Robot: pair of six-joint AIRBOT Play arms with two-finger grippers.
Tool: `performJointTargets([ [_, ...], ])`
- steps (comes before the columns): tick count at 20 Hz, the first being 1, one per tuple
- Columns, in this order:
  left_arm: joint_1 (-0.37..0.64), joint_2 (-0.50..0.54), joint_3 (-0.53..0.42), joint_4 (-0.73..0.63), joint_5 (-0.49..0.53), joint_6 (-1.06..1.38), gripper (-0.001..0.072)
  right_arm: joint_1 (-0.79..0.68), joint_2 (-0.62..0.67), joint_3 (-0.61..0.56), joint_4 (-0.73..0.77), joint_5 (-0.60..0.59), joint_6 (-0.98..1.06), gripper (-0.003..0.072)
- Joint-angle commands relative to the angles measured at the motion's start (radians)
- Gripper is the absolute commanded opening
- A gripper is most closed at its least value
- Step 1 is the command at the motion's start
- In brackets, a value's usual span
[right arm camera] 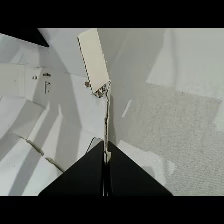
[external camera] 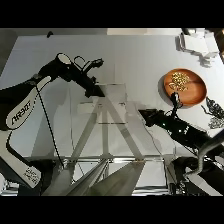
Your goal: Fold the box and place the chain.
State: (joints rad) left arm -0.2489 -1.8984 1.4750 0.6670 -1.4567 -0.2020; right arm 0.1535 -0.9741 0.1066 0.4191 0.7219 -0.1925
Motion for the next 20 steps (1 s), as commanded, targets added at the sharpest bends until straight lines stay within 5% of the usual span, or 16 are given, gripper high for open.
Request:
performJointTargets([
  [1, -0.001, 0.001, 0.001, 0.000, 0.001, -0.001, 0.0010, 0.001, 0.000, 0.000, 0.001, 0.003, 0.003, 0.0017],
  [2, -0.001, 0.001, 0.001, 0.000, 0.001, -0.001, 0.0010, 0.001, 0.000, 0.000, 0.002, 0.011, 0.011, 0.0116],
  [3, -0.001, 0.001, 0.001, 0.000, 0.001, -0.002, 0.0009, 0.001, 0.000, 0.000, 0.016, 0.024, 0.011, 0.0348],
  [4, -0.001, 0.004, 0.001, 0.000, 0.000, -0.004, 0.0009, 0.001, 0.000, 0.001, 0.042, 0.035, 0.011, 0.0496],
  [5, 0.000, 0.014, 0.001, 0.000, 0.000, -0.004, 0.0008, 0.001, 0.000, 0.002, 0.073, 0.051, 0.010, 0.0539],
  [9, 0.031, 0.157, 0.001, 0.069, -0.001, 0.022, 0.0005, -0.018, 0.000, 0.025, 0.112, 0.052, 0.002, 0.0539],
  [13, -0.004, 0.358, -0.021, 0.303, -0.019, -0.035, 0.0000, -0.131, 0.000, 0.033, 0.077, 0.055, 0.000, 0.0534],
  [17, -0.040, 0.498, -0.166, 0.323, 0.051, -0.120, 0.0000, -0.195, 0.006, 0.142, -0.173, 0.068, 0.016, 0.0495],
  [18, -0.040, 0.518, -0.203, 0.312, 0.071, -0.120, 0.0000, -0.195, 0.010, 0.196, -0.249, 0.066, 0.040, 0.0419],
  [20, -0.039, 0.538, -0.259, 0.312, 0.085, -0.121, 0.0000, -0.195, 0.018, 0.323, -0.436, 0.066, 0.150, 0.0384],
])
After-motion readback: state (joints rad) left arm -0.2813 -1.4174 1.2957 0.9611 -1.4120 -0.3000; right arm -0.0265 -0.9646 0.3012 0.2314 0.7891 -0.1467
